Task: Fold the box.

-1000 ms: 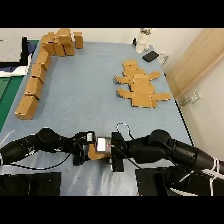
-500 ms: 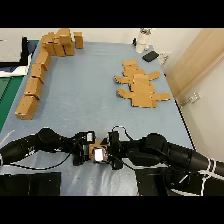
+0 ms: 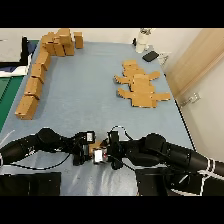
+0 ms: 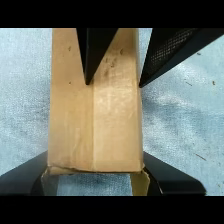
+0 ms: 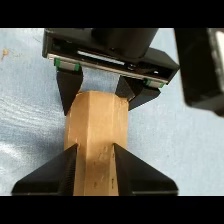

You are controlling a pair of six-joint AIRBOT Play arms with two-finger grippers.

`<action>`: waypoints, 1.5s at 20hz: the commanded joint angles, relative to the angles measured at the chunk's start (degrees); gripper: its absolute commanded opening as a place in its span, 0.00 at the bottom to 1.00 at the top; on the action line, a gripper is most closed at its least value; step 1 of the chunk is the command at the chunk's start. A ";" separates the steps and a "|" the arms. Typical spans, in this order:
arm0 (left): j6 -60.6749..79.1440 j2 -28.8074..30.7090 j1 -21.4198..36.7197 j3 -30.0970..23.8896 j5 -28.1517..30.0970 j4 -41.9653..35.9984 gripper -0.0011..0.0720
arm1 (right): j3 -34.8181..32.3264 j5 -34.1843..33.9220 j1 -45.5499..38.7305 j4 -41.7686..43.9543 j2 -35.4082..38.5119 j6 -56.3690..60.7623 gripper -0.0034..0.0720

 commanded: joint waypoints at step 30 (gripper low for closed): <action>0.04 0.00 0.02 0.02 0.00 0.04 0.73 | 0.81 -22.29 -0.11 8.87 13.99 51.36 0.05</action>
